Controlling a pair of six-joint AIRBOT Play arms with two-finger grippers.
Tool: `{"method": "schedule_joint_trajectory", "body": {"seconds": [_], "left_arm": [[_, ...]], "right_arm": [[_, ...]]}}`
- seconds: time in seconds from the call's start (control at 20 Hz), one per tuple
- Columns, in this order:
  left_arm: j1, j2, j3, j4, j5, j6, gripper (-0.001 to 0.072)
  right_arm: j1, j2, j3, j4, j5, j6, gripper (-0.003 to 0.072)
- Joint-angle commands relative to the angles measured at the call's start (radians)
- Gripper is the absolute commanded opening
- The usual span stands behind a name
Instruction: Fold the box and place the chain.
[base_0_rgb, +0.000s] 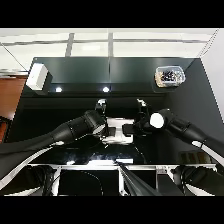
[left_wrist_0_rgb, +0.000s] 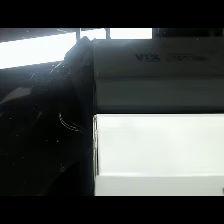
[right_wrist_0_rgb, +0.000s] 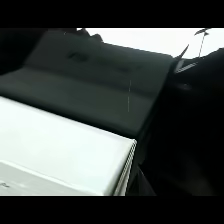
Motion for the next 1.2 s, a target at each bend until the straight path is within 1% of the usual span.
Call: {"method": "schedule_joint_trajectory", "body": {"seconds": [0.0, 0.05, 0.15, 0.2, 0.25, 0.3, 0.45, 0.85, 0.9, 1.0, 1.05, 1.15], "left_arm": [[0.0, 0.0, 0.001, 0.0, 0.0, 0.002, 0.0024], [0.001, 0.0, 0.001, 0.0, 0.0, 0.002, 0.0024], [0.001, 0.0, 0.001, 0.0, 0.001, 0.002, 0.0024], [0.001, 0.0, 0.001, 0.0, 0.001, 0.002, 0.0024], [0.001, 0.0, 0.001, 0.0, 0.001, 0.002, 0.0024], [0.001, 0.0, 0.001, 0.0, 0.0, 0.002, 0.0024], [0.001, 0.0, 0.001, 0.0, 0.001, 0.003, 0.0024], [0.001, 0.0, 0.001, 0.0, 0.001, 0.002, 0.0024], [0.001, 0.0, 0.001, 0.0, 0.001, 0.002, 0.0024], [0.0, 0.0, 0.001, 0.0, 0.0, 0.002, 0.0024], [0.0, 0.0, 0.001, 0.0, 0.001, 0.003, 0.0024], [0.0, 0.0, 0.001, 0.0, 0.001, 0.002, 0.0024]], "right_arm": [[0.107, 0.0, 0.045, -0.253, 0.031, 0.292, 0.0479], [0.137, 0.0, 0.052, -0.312, 0.054, 0.356, 0.0478], [0.183, -0.001, 0.055, -0.378, 0.082, 0.459, 0.0427], [0.2, -0.002, 0.055, -0.396, 0.088, 0.497, 0.0366], [0.211, -0.004, 0.055, -0.402, 0.087, 0.52, 0.0353], [0.213, -0.008, 0.055, -0.402, 0.087, 0.544, 0.0316], [0.212, -0.023, 0.057, -0.403, 0.074, 0.601, 0.0316], [0.213, -0.068, 0.063, -0.395, 0.072, 0.605, 0.0306], [0.213, -0.071, 0.064, -0.395, 0.071, 0.604, 0.0177], [0.213, -0.071, 0.072, -0.403, 0.059, 0.603, 0.0057], [0.213, -0.071, 0.08, -0.408, 0.061, 0.599, 0.0012], [0.213, -0.071, 0.091, -0.42, 0.075, 0.599, 0.001]]}}
